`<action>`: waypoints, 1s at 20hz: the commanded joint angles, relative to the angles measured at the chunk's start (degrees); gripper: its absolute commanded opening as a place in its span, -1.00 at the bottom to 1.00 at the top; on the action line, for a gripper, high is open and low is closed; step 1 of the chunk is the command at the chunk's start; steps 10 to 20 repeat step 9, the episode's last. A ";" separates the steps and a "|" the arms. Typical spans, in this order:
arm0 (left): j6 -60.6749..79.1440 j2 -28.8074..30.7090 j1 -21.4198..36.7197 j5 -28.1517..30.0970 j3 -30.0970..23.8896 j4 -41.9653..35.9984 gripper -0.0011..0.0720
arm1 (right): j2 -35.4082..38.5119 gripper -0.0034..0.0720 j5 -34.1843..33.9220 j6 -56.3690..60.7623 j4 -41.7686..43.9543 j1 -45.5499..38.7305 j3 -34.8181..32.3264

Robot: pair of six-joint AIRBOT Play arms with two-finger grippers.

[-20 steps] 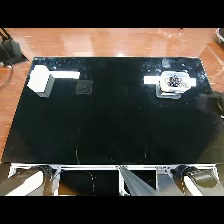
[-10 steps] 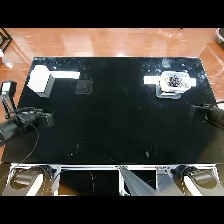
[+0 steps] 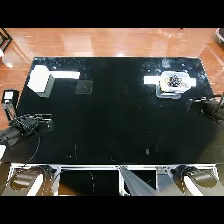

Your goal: Fold the box and place the chain.

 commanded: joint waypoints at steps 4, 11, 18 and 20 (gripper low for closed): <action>-0.04 0.15 -0.02 0.63 -0.17 0.39 -0.92 | -0.15 -0.86 -0.48 0.02 -0.26 0.00 -0.04; -0.04 0.15 -0.02 1.01 -0.17 0.37 -0.92 | -0.15 -0.86 -0.48 0.02 -0.26 0.00 -0.04; -0.04 0.15 -0.02 1.01 -0.17 0.37 -0.92 | -0.15 -0.86 -0.48 0.02 -0.26 0.00 -0.04; -0.04 0.15 -0.02 1.01 -0.17 0.37 -0.92 | -0.15 -0.86 -0.48 0.02 -0.26 0.00 -0.04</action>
